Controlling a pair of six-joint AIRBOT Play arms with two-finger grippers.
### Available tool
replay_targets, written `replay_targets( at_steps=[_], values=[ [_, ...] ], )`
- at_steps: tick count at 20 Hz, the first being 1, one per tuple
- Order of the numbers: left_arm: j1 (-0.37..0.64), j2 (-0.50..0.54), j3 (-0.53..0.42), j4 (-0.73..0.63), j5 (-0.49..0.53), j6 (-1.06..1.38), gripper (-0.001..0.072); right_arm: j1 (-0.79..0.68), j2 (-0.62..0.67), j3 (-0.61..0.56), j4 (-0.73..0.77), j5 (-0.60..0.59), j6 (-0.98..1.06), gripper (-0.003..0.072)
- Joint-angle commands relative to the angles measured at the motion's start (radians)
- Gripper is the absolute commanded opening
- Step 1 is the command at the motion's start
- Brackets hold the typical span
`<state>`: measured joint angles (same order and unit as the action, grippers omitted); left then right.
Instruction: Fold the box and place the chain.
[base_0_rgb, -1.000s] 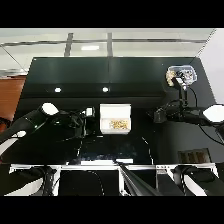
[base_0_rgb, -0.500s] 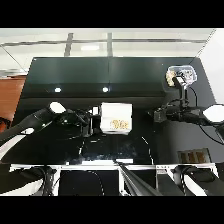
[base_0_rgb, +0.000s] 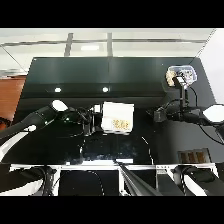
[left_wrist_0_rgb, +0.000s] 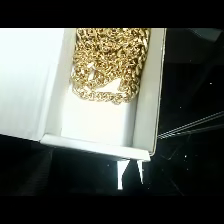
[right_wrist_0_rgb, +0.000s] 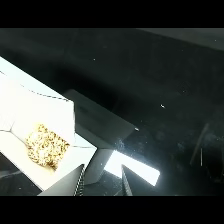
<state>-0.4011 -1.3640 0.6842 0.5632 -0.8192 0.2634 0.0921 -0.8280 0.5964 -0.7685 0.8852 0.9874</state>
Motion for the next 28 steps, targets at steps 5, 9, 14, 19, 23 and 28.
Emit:
replay_targets(
  at_steps=[5,9,14,19,23,28],
  values=[
    [-0.008,-0.031,0.041,0.056,-0.024,0.025,0.0707,0.0,-0.001,0.0,0.0,0.0,0.0,0.028],
    [-0.05,-0.032,0.041,0.053,-0.02,0.033,0.0706,0.0,-0.001,0.0,0.0,-0.018,0.0,0.028],
    [-0.058,-0.032,0.041,0.058,-0.02,0.032,0.0486,0.0,-0.002,0.0,0.0,-0.016,0.0,0.028],
    [-0.058,-0.032,0.041,0.058,-0.02,0.021,0.0432,0.0,-0.002,0.0,0.001,-0.02,0.0,0.0281],
    [-0.058,-0.032,0.041,0.057,-0.02,0.021,0.0373,0.037,-0.016,0.0,0.026,-0.127,0.113,0.038],
    [-0.058,-0.032,0.042,0.057,-0.019,0.021,0.0373,0.115,-0.172,0.069,0.087,-0.224,0.122,0.0623]
  ],
)
